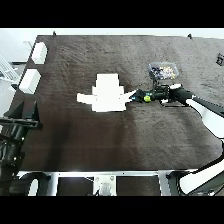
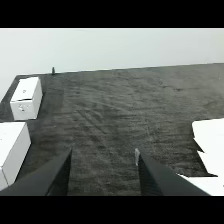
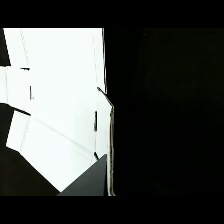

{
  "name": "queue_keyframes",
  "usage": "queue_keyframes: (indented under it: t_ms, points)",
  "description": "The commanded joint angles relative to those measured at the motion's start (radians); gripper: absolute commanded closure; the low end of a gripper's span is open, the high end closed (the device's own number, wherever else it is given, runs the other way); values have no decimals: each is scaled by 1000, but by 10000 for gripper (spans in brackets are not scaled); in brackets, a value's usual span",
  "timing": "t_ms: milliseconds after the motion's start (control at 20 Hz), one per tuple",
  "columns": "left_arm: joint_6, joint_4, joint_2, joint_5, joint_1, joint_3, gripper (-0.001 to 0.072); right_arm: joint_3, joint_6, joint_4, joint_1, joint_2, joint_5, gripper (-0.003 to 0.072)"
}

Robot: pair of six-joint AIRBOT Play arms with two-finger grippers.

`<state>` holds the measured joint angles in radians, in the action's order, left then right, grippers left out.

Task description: Fold the box and place the chain.

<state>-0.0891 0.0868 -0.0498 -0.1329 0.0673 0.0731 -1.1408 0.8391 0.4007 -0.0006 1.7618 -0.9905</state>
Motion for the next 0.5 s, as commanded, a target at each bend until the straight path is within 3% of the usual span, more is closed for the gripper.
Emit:
queue_keyframes:
  t_ms: [0, 100, 250, 450]
  points:
    - [-14, 1, -111, -42, 0, 60, 252, -1, -1, 0, 1, 0, 0, 677]
    - [-17, 0, -259, -114, 0, 133, 252, -1, -1, 0, 1, 0, 0, 677]
    - [-13, -1, -545, -304, 0, 285, 251, -1, 0, -5, 1, 0, 0, 677]
    - [126, -49, -962, -544, 0, 555, 252, -1, 0, -31, 1, 0, 8, 677]
